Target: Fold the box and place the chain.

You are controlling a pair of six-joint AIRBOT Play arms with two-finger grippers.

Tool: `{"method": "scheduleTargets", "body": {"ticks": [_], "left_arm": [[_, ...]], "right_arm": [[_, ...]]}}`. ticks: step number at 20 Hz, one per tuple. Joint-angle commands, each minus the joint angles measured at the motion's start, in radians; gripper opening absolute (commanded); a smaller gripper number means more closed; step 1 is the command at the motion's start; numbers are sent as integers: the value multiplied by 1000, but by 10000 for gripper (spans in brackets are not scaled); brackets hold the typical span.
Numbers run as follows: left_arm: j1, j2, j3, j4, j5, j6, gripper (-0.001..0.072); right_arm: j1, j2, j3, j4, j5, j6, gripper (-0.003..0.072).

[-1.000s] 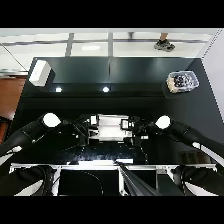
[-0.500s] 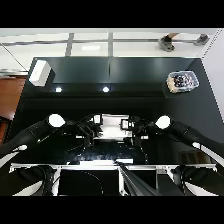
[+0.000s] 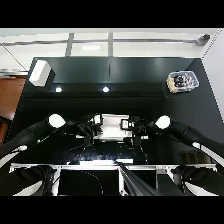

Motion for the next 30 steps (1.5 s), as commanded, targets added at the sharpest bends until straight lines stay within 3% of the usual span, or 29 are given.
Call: {"method": "scheduleTargets", "body": {"ticks": [1, 6, 10, 12, 14, 16, 18, 21, 24, 27, 30], "left_arm": [[15, 36, 1, 10, -5, -16, 124], [140, 194, 1, 111, -100, -185, 124], [363, 308, 1, 208, -138, -483, 125], [512, 317, 1, 221, -171, -732, 125], [636, 311, 0, 226, -246, -834, 123], [723, 296, -11, 291, -296, -874, 27], [786, 263, -65, 286, -299, -1154, 28], [781, 175, -133, 243, -359, -1192, 28], [695, 75, -142, 148, -379, -1112, 27], [589, -19, -140, 58, -350, -1040, 27], [514, -50, -135, 18, -263, -1028, 27]], "right_arm": [[1, 0, 0, 0, 0, 0, 400], [1, 0, 0, 0, 0, 0, 400], [1, 0, 0, 0, 0, 0, 400], [1, 0, 0, 0, 0, 0, 400], [1, 0, 0, 0, 0, 0, 400], [1, 0, 0, 0, 0, 0, 400], [1, 0, 0, 0, 0, 0, 400], [1, 0, 0, 0, 0, 0, 400], [1, 0, 0, 0, 0, 0, 400], [1, 0, 0, 0, 0, 0, 400], [1, 0, 0, 0, 0, 0, 400]]}}
